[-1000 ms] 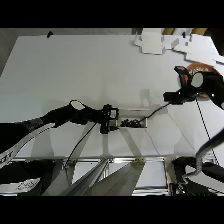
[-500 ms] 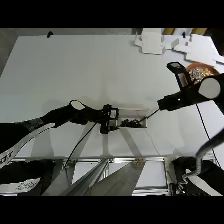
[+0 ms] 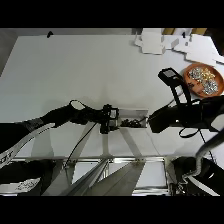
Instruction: Fold the box and place the chain.
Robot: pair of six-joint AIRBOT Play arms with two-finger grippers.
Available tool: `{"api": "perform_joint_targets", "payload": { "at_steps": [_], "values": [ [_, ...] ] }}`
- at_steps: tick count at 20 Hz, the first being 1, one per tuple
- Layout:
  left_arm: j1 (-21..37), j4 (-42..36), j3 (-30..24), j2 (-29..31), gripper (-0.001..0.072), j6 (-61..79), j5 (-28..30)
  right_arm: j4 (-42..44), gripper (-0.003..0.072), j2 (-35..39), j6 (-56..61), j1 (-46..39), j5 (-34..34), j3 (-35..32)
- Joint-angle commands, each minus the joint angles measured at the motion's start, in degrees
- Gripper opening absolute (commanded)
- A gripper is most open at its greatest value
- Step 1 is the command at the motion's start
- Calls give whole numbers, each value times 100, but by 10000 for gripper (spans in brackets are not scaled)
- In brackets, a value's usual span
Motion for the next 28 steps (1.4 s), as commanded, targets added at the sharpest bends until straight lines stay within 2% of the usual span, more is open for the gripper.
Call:
{"api": "perform_joint_targets", "payload": {
  "at_steps": [1,7,12,17,21,25,28],
  "values": [
    [0,2,0,-2,272,0,0,17,12,90,356,664,-737,7],
    [0,2,2,-2,272,0,0,-20,12,33,485,789,-1438,7],
    [0,0,2,-2,272,-2,0,-61,12,-127,485,789,-1394,7],
    [0,2,2,-2,272,0,0,-485,19,-944,483,789,-1128,4],
    [0,2,2,-2,272,0,0,-485,198,-1467,476,789,-1119,9],
    [0,0,2,-2,272,-2,0,-743,201,-1451,146,723,-927,433],
    [0,0,2,-2,272,-2,0,-1102,200,-1453,127,-76,-765,789]
  ]
}}
